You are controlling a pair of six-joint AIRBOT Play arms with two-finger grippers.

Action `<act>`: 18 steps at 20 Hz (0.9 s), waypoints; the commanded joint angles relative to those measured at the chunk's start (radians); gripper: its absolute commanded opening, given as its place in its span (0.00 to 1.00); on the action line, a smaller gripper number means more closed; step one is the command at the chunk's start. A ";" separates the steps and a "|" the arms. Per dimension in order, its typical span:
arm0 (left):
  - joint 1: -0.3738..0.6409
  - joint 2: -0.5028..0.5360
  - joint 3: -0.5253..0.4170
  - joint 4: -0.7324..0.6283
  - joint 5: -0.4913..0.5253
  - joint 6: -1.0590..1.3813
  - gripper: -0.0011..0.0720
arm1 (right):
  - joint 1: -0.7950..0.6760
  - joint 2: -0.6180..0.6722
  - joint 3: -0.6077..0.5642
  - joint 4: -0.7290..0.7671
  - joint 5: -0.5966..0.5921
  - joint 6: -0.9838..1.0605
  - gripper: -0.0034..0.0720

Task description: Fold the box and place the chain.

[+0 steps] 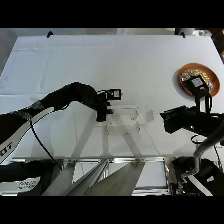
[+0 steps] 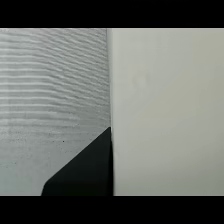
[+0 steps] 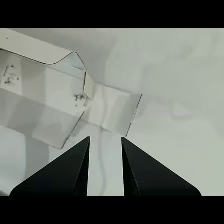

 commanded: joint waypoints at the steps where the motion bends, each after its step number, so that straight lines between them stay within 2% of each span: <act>1: 0.000 -0.001 -0.001 -0.005 0.002 0.000 0.03 | 0.001 -0.001 0.000 0.001 0.001 -0.068 0.34; 11: 0.000 0.000 -0.001 -0.005 0.002 0.000 0.04 | 0.001 -0.055 -0.003 0.006 -0.030 -0.358 0.31; 12: 0.000 0.000 -0.001 -0.005 0.002 0.000 0.04 | 0.001 -0.071 -0.011 0.024 -0.041 -0.417 0.20; 14: 0.000 0.000 -0.001 -0.005 0.003 0.000 0.04 | 0.001 -0.107 -0.030 0.076 -0.048 -0.580 0.06; 16: 0.000 0.000 -0.001 -0.005 0.002 0.000 0.04 | 0.001 -0.156 -0.050 0.117 -0.055 -0.724 0.06; 18: 0.000 0.000 -0.001 -0.005 0.002 0.000 0.04 | 0.001 -0.226 -0.080 0.107 -0.138 -0.786 0.06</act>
